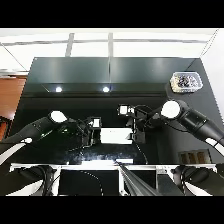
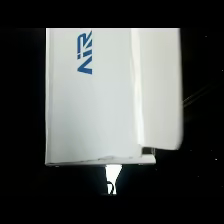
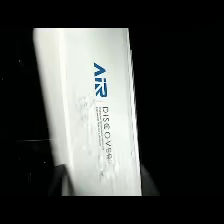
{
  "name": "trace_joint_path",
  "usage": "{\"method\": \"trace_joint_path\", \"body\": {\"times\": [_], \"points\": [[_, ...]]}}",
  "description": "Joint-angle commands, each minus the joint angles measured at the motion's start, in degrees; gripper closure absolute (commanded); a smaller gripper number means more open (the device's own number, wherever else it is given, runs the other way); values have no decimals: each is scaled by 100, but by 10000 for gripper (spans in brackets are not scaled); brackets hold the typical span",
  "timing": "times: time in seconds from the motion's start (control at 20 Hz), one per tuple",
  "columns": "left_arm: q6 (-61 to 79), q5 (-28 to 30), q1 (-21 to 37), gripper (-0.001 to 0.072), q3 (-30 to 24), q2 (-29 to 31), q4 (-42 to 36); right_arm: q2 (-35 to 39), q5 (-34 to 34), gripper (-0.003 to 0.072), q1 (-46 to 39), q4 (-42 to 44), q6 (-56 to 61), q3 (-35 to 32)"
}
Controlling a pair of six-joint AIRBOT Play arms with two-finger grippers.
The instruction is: Fold the box and place the chain.
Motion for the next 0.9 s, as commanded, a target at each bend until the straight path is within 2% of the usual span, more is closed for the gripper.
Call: {"method": "trace_joint_path", "body": {"times": [0.0,0.35,0.45,0.85], "points": [[4,0,-2,434,4,-4,2,-2,-203,258,87,-125,256,-2],[4,0,-2,434,4,-4,0,-2,-109,260,87,-111,264,-2],[4,0,-2,434,4,-4,0,-4,-103,422,87,-114,466,-2],[4,0,-2,434,4,-4,2,-13,-103,421,208,-142,503,-2]]}}
